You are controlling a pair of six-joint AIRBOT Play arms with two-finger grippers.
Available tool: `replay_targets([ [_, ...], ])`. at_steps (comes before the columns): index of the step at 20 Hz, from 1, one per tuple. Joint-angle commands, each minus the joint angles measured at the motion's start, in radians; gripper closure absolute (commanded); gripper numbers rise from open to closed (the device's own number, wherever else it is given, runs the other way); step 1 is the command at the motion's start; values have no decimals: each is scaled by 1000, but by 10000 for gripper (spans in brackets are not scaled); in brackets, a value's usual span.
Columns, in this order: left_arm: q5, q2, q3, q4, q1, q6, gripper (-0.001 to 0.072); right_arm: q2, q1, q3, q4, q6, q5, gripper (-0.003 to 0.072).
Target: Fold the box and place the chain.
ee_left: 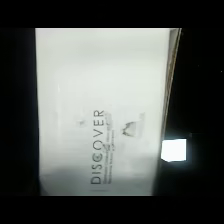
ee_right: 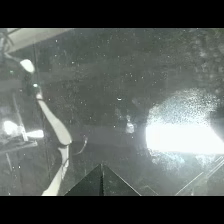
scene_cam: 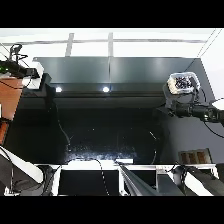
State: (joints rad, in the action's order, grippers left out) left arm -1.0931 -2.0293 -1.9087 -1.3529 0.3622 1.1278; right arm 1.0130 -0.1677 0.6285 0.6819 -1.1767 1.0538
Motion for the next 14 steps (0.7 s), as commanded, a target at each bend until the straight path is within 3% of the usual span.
replay_targets([
  [1,-11,-6,-17,-3,1,4,-11,-1,0,0,0,-2,-1,665],
  [7,-104,51,-134,-34,1,81,-11,-1,0,0,0,-1,-3,665],
  [10,-238,146,-138,-66,2,90,4,-2,0,25,6,6,-7,666],
  [11,-289,187,-135,-61,5,129,111,-5,0,42,21,11,16,666],
  [12,-338,222,-135,-58,5,175,356,-15,0,60,50,14,37,666],
  [13,-394,258,-134,-35,5,189,681,-37,0,73,90,14,46,666],
  [14,-425,291,-124,11,2,193,681,-79,0,80,135,9,46,666],
])
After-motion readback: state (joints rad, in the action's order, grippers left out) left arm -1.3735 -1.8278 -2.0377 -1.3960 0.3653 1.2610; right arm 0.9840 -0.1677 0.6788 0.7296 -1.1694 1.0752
